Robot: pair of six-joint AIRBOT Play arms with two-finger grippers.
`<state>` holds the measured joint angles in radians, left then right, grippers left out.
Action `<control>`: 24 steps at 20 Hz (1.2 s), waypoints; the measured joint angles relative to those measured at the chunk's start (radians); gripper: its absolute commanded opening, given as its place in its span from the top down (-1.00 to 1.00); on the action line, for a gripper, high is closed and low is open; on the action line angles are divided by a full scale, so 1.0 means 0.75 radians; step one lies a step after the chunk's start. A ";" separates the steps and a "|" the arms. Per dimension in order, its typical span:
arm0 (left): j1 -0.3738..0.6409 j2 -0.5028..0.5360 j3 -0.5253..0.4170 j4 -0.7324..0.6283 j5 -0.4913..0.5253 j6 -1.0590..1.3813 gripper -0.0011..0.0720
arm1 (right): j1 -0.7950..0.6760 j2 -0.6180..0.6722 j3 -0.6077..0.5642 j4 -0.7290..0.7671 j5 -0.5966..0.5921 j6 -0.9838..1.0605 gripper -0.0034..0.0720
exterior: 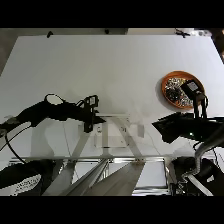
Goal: Fold the box and place the chain.
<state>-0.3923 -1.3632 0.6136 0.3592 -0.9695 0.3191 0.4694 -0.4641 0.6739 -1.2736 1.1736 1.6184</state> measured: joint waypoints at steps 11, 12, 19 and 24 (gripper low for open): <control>-0.030 -0.080 -0.007 -0.308 0.171 0.296 0.97 | 0.000 -0.080 -0.001 -0.023 -0.016 -0.032 0.03; -0.030 -0.082 -0.007 -0.309 0.183 0.300 0.97 | 0.000 -0.101 -0.001 -0.027 -0.016 -0.042 0.02; -0.030 -0.088 -0.007 -0.288 0.225 0.318 0.97 | 0.000 -0.243 -0.001 -0.069 -0.050 -0.071 0.02; -0.030 -0.124 -0.006 -0.290 0.198 0.344 0.97 | 0.000 -0.271 -0.001 -0.075 -0.122 -0.075 0.03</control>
<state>-0.4145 -1.4563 0.6094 0.1417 -0.8211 0.5774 0.4694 -0.6670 0.6731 -1.3300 1.0821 1.5623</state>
